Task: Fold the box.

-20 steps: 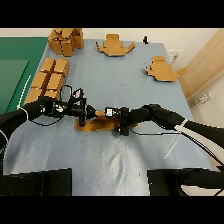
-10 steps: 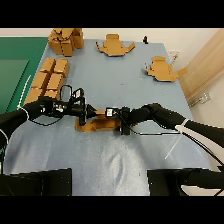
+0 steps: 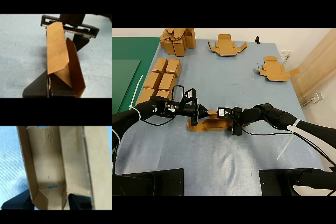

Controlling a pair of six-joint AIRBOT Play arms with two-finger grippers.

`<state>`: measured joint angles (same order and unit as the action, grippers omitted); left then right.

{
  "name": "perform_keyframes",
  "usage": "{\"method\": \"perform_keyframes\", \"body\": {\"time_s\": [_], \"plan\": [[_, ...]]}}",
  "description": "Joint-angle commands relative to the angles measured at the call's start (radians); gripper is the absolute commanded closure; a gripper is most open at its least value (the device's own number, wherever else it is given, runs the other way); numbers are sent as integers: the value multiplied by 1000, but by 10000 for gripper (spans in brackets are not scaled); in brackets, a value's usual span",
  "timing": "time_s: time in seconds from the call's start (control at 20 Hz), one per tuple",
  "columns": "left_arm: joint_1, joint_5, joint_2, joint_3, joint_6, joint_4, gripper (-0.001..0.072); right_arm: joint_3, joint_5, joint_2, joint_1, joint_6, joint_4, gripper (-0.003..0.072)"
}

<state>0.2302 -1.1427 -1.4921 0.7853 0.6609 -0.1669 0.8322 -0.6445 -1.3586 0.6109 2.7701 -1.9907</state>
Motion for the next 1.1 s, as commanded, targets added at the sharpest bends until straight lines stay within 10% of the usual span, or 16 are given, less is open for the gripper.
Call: {"method": "perform_keyframes", "body": {"time_s": [0.0,0.15,0.25,0.45,0.55,0.65,0.85,1.05], "plan": [[0,9,1,0,0,3,691,0,-28,0,2,-1,-12,618],[-5,17,4,0,0,9,624,0,-42,0,2,-2,-12,679],[-19,41,28,2,-31,21,23,0,-43,0,2,-2,-11,679],[-101,62,181,6,-111,-80,18,0,-45,0,2,-6,-12,679],[-146,55,288,6,-285,-163,70,0,-45,0,2,-6,-12,679],[-161,-61,391,5,-445,-311,695,0,-45,0,2,-6,-12,679],[-16,-117,520,-72,-621,-377,698,0,-45,0,2,-6,-12,679],[251,291,504,-121,-740,-394,698,0,-45,0,2,-6,-16,679]]}}
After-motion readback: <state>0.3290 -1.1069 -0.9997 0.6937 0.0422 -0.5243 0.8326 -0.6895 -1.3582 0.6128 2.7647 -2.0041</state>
